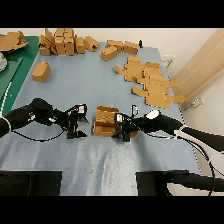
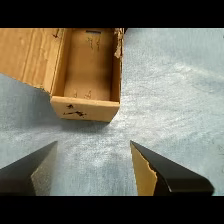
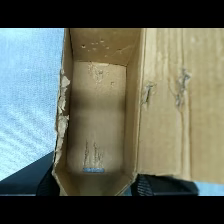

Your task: Fold the box.

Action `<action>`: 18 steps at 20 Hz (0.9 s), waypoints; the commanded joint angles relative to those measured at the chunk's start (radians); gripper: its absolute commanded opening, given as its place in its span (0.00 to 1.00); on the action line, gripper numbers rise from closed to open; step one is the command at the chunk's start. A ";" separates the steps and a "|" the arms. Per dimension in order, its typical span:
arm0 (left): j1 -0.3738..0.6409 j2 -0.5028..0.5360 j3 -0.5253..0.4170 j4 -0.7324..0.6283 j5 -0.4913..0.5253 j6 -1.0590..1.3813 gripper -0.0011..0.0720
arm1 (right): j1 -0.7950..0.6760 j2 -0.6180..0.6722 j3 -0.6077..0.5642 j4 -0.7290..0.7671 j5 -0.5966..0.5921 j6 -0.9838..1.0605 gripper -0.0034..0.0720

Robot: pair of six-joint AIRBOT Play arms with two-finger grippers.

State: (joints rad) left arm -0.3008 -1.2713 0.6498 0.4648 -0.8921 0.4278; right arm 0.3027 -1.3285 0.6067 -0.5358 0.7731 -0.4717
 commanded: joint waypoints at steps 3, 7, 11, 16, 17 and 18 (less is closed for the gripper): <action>-0.058 -0.001 0.001 -0.001 0.055 -0.023 0.96 | 0.001 -0.001 0.000 0.000 0.000 0.000 0.63; -0.080 -0.006 0.001 -0.033 0.126 -0.025 0.96 | 0.001 -0.001 0.000 0.000 0.000 0.000 0.63; -0.080 -0.053 0.002 -0.068 0.126 -0.024 0.96 | 0.001 -0.001 0.000 0.001 0.012 0.000 0.63; -0.109 -0.062 0.003 -0.116 0.131 0.018 0.96 | 0.001 -0.001 0.000 0.001 0.060 0.000 0.63; -0.119 -0.062 0.004 -0.148 0.142 0.041 0.96 | 0.001 -0.001 0.000 0.001 0.061 0.000 0.63; -0.127 -0.063 0.004 -0.168 0.153 0.058 0.96 | 0.002 0.000 0.000 0.001 0.062 0.000 0.63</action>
State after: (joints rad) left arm -0.4080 -1.3296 0.6525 0.3573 -0.7612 0.4370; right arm 0.3027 -1.3293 0.6071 -0.5343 0.8070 -0.4721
